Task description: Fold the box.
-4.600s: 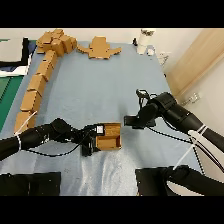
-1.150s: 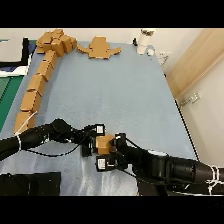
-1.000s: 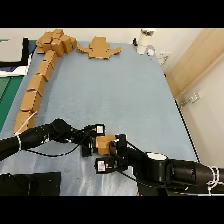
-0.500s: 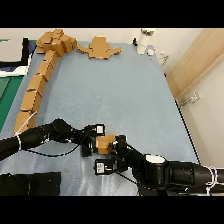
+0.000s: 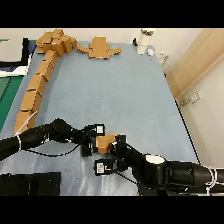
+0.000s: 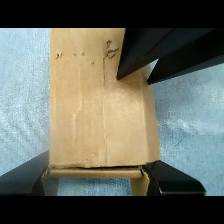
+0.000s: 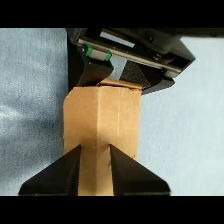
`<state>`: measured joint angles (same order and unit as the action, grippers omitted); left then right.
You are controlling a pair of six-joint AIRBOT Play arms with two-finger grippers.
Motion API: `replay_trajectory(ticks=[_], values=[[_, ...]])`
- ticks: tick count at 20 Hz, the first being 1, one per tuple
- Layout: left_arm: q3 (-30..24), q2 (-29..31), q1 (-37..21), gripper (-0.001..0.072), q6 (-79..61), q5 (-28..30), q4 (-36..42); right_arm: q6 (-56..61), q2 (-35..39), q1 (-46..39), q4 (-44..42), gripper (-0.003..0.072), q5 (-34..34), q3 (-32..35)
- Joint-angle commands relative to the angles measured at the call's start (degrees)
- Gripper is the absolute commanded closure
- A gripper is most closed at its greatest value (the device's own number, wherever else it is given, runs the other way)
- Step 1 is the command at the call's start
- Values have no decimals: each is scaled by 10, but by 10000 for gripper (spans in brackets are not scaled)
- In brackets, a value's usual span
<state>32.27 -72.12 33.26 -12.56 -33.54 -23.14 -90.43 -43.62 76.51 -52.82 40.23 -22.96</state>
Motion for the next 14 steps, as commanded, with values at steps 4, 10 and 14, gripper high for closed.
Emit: replay_trajectory(ticks=[4, 10, 14], values=[[0, 0, 0, 215, -1, 0, 0, 0, 0, 2, 1, 512, 2, -1], [0, 0, 0, 215, -1, 0, 0, 22, 1, 33, 9, 513, 28, -2], [0, 0, 0, 215, -1, 0, 0, 25, 3, 35, 19, 512, 38, -11]])
